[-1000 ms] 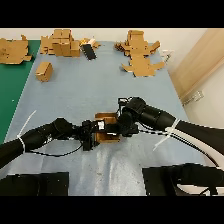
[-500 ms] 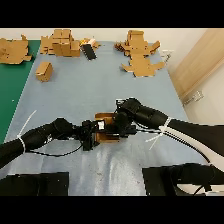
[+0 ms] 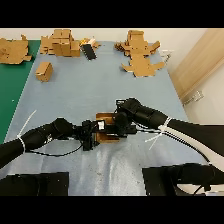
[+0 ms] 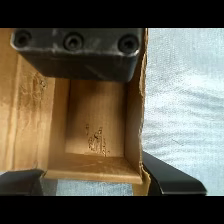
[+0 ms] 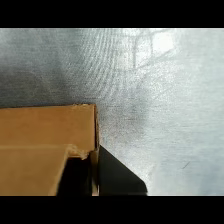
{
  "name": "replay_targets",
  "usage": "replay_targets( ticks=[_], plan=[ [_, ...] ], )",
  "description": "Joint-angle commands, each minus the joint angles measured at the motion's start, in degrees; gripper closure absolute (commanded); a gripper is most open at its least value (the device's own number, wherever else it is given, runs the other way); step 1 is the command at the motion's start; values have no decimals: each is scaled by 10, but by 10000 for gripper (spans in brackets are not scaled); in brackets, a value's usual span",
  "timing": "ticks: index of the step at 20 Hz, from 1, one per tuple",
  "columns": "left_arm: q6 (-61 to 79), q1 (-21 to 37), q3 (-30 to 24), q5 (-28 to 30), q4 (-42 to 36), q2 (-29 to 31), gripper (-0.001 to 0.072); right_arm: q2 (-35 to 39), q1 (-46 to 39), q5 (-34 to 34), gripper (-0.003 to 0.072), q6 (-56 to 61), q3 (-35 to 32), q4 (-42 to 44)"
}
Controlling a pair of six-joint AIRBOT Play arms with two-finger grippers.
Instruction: Fold the box.
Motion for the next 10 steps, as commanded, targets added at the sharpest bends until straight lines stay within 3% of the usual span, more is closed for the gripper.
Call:
replay_targets(
  ticks=[1, 2, 6, 7, 8, 10],
  plan=[
    [0, 0, 0, 0, 0, 0, 113, 0, 0, 0, 558, -9, 1, 2],
    [0, 0, 0, 0, 0, 0, 113, 0, 0, 0, 456, -13, 1, 2],
    [0, 0, 0, 0, 0, 0, 113, 10, 0, -21, 435, -14, 7, 2],
    [0, 0, 0, 0, 0, 0, 113, 13, 0, -29, 405, -14, 12, 2],
    [0, 0, 0, 0, 0, 0, 112, 18, 0, -34, 329, -13, 17, 1],
    [0, 0, 0, 0, 0, 0, 113, 30, -1, -42, 326, -5, 27, 1]
  ],
)
